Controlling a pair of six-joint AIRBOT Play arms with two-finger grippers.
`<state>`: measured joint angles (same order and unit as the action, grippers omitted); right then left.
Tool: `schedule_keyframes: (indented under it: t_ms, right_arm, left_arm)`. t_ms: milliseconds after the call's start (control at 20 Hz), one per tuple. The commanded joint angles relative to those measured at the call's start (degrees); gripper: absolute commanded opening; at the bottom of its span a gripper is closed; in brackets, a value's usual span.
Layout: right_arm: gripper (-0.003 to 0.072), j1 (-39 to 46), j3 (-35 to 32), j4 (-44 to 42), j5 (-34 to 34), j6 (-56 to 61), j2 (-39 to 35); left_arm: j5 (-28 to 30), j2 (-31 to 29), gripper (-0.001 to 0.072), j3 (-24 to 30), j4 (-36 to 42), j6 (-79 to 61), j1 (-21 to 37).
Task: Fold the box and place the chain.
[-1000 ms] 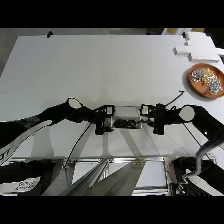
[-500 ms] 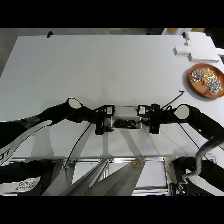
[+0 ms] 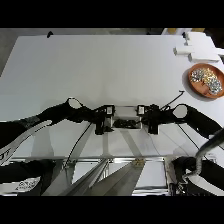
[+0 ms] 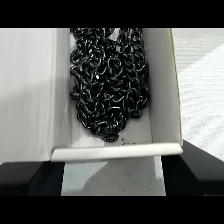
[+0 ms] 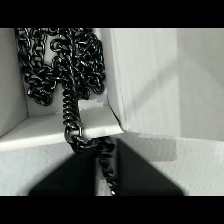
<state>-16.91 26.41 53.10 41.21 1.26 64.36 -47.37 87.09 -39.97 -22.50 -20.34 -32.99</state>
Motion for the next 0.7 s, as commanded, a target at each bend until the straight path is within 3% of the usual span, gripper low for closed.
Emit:
schedule_keyframes:
  t_ms: [0,100,350,650]
  right_arm:
    - [0.0023,0.0,0.0,-0.3,0.3,-0.3,0.2]
    - [0.0023,0.0,0.0,2.2,1.6,-0.2,-1.0]
    - [0.0023,0.0,0.0,20.3,5.1,11.0,-12.3]
    - [0.0023,0.0,0.0,19.7,11.3,16.0,-26.2]
  left_arm:
    - [0.0,0.0,0.0034,0.0,0.0,0.0,0.0]
    - [0.0,0.0,0.0034,0.0,0.0,0.0,0.0]
    - [0.0,0.0,0.0034,0.0,0.0,0.0,0.0]
    - [0.0,0.0,0.0034,0.0,0.0,0.0,0.0]
